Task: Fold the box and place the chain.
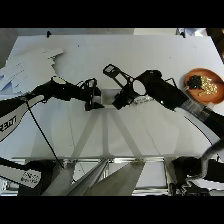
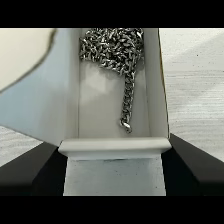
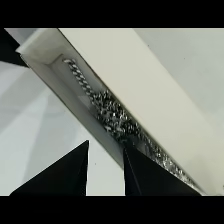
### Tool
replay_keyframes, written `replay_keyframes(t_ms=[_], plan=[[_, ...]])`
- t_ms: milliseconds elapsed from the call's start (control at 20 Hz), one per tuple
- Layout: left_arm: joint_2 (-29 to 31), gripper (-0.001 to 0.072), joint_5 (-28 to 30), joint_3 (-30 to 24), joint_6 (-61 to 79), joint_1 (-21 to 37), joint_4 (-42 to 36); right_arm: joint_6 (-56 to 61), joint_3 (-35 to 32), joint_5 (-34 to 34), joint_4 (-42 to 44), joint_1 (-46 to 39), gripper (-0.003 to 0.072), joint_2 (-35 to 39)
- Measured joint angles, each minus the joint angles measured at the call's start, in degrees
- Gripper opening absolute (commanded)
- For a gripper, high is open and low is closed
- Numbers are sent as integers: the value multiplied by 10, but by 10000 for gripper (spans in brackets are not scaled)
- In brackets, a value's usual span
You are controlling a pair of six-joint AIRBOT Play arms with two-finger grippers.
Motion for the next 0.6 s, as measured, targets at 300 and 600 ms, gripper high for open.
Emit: replay_keyframes(t_ms=[300,600], plan=[[0,376,0,0,0,0,0,61,0,92,-40,-43,306,61],[0,376,0,0,0,0,0,186,-11,172,-132,-171,472,81]])
